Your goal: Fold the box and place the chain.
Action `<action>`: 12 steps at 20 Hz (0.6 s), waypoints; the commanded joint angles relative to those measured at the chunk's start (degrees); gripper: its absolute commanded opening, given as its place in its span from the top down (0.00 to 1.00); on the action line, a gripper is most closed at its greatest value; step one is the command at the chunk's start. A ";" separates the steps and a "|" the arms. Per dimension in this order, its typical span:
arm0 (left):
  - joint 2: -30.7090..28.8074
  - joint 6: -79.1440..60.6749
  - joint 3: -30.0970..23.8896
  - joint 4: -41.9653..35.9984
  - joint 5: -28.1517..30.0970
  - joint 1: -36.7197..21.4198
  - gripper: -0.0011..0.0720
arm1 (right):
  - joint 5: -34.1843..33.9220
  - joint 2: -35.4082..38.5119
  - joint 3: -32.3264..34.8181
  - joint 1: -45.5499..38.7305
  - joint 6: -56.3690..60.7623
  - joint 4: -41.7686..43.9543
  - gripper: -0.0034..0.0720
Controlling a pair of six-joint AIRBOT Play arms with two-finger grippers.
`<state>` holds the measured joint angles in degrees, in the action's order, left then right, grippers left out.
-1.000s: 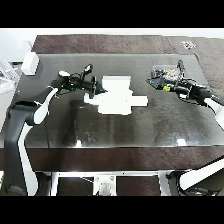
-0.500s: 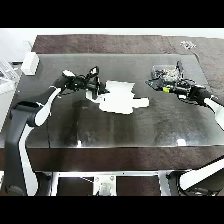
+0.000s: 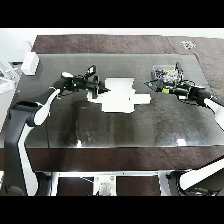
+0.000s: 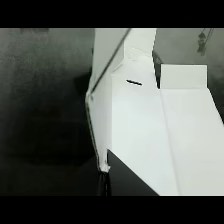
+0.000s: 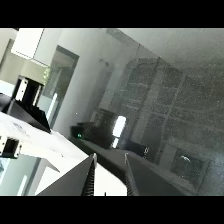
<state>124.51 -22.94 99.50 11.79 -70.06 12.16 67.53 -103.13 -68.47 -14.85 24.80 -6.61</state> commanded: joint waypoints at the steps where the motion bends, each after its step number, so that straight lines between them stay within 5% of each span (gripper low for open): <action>1: -0.04 -2.36 -2.03 -0.59 1.62 -0.09 0.96 | 0.00 -0.02 0.02 0.04 0.00 -0.02 0.66; 12: -0.09 -4.57 -2.56 0.44 3.43 -0.07 0.96 | 0.00 -0.02 0.02 0.04 -0.02 -0.02 0.66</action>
<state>124.38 -26.98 97.06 11.75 -66.94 12.10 67.53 -103.11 -68.47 -14.85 24.77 -6.66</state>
